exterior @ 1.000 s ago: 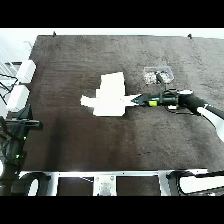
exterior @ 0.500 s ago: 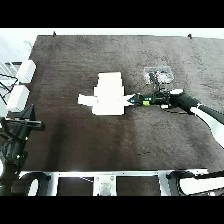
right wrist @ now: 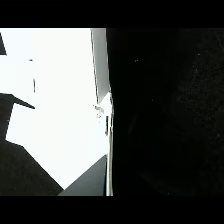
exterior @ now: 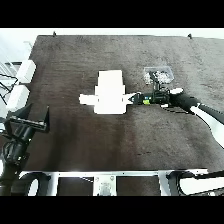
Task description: Fold the box and place the chain.
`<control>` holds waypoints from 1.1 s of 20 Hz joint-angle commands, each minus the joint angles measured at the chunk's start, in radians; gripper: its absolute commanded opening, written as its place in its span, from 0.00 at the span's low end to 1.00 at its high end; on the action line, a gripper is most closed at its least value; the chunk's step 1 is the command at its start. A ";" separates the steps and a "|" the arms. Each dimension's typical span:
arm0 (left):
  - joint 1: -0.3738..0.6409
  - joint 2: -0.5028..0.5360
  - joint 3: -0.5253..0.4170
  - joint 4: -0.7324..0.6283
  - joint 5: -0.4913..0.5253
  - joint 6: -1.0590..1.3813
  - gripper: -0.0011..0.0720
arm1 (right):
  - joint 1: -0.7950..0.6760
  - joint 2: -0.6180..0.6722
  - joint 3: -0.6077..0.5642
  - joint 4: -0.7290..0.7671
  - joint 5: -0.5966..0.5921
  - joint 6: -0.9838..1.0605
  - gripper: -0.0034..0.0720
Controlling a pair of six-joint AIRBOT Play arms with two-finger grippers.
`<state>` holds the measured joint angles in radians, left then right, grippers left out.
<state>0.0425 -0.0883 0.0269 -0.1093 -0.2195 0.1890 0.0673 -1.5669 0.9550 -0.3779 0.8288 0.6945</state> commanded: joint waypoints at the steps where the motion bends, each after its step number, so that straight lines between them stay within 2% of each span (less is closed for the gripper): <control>1: 0.000 0.000 0.005 -0.001 -0.074 -0.005 0.90 | 0.001 0.000 0.001 -0.001 -0.002 -0.003 0.06; 2: 0.000 -0.009 0.018 -0.001 -0.081 -0.036 0.90 | 0.001 0.000 0.001 -0.001 -0.002 -0.003 0.06; 4: 0.000 -0.073 0.066 0.000 -0.093 -0.085 0.67 | 0.001 0.000 0.001 -0.001 -0.002 -0.003 0.06; 5: 0.000 -0.138 0.106 0.001 -0.116 -0.084 0.67 | 0.001 0.000 0.001 -0.001 -0.003 -0.008 0.06; 7: 0.000 -0.320 0.208 0.003 -0.176 -0.085 0.67 | 0.002 -0.001 0.001 -0.001 -0.011 -0.061 0.06; 10: 0.000 -0.663 0.400 0.033 -0.325 -0.144 0.67 | 0.002 0.000 0.001 0.023 -0.045 -0.079 0.06; 13: 0.000 -0.981 0.633 0.218 -0.515 -0.341 0.67 | 0.011 0.000 0.000 0.038 -0.048 -0.102 0.05; 16: 0.000 -1.260 0.929 0.459 -0.750 -0.592 0.70 | 0.031 0.016 -0.031 0.084 -0.082 -0.161 0.05; 18: 0.000 -1.397 1.114 0.549 -0.851 -0.708 0.70 | 0.032 0.037 -0.077 0.164 -0.119 -0.235 0.05; 21: -0.018 -1.527 1.322 0.619 -0.871 -0.797 0.72 | 0.031 0.038 -0.100 0.175 -0.119 -0.262 0.06; 22: -0.038 -1.563 1.382 0.658 -0.872 -0.835 0.85 | 0.034 0.038 -0.101 0.176 -0.119 -0.262 0.05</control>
